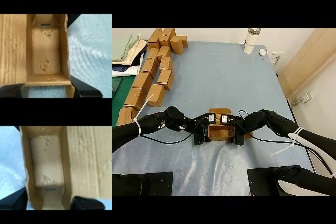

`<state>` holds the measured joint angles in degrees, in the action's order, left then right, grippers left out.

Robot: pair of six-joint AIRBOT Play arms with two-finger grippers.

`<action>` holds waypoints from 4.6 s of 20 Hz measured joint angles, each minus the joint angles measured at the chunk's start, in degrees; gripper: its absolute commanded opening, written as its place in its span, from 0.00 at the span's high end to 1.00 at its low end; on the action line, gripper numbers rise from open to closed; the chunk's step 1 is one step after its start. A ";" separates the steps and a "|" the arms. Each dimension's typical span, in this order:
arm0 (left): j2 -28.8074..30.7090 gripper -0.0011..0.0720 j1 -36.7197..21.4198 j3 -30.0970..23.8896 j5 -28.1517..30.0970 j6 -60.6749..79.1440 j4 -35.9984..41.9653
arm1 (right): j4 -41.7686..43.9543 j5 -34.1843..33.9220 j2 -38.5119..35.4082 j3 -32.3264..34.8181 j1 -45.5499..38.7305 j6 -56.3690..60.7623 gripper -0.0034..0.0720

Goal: Fold the box.

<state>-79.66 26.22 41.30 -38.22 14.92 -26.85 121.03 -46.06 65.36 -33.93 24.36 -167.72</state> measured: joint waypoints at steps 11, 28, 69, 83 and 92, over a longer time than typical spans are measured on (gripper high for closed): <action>0.02 0.43 0.00 0.00 -0.13 0.04 -0.07 | -14.64 -6.16 -16.20 0.02 -0.07 18.67 0.02; 0.00 0.43 0.00 0.00 -0.26 0.04 -0.09 | 5.05 -13.16 -19.98 -0.20 4.83 74.93 0.86; 0.02 0.43 0.00 0.00 -0.35 0.07 -0.09 | -17.68 -18.45 -14.97 -4.11 -1.51 36.96 0.17; 0.02 0.43 0.00 0.00 -0.33 0.07 -0.09 | -8.92 -2.32 -6.84 -0.55 -1.33 7.65 0.61; 0.02 0.43 0.00 0.00 -0.33 0.07 -0.09 | -4.52 -0.66 -6.43 -0.48 2.12 3.04 0.68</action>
<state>-79.64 26.22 41.30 -38.54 14.98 -26.94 116.51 -46.72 58.94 -34.41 26.48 -164.68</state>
